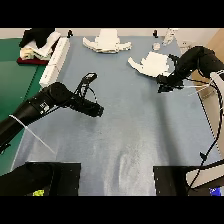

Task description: Fold the box.

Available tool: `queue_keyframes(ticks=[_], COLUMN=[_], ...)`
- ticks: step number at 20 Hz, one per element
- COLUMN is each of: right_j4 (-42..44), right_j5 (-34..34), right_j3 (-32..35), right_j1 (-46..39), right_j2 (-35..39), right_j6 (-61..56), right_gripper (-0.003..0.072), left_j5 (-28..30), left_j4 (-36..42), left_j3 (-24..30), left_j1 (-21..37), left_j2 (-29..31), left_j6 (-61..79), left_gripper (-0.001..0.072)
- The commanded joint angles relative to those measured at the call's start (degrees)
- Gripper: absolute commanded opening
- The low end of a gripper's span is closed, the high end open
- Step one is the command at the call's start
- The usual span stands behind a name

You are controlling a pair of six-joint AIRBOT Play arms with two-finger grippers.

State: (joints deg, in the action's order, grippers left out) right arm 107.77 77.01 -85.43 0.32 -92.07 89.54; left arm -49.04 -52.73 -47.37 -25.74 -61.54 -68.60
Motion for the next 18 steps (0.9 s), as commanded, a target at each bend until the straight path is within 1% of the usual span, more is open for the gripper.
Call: queue_keyframes(ticks=[1, 13, 16, 18], right_j4=[0.02, 0.02, -0.35, -0.15], right_j5=[-0.02, -0.09, -3.61, -4.17], right_j3=[0.00, 0.00, -0.09, -0.09], right_j1=[0.02, 0.02, 0.00, 0.00], right_j2=[0.04, 0.04, -0.11, -0.15], right_j6=[-0.02, 0.00, 0.00, 0.00], right_gripper=[0.0002, 0.0002, 0.0002, 0.0002], left_j5=[0.00, 0.02, 0.02, 0.00], left_j4=[0.00, 0.00, 0.00, 0.00], left_j3=[0.02, 0.02, 0.02, 0.00], left_j1=[0.00, 0.00, 0.00, 0.00], left_j2=[0.07, 0.07, 0.07, 0.07], left_j6=[0.00, 0.00, 0.00, -0.02], left_gripper=[0.0013, 0.0014, 0.0013, 0.0013])
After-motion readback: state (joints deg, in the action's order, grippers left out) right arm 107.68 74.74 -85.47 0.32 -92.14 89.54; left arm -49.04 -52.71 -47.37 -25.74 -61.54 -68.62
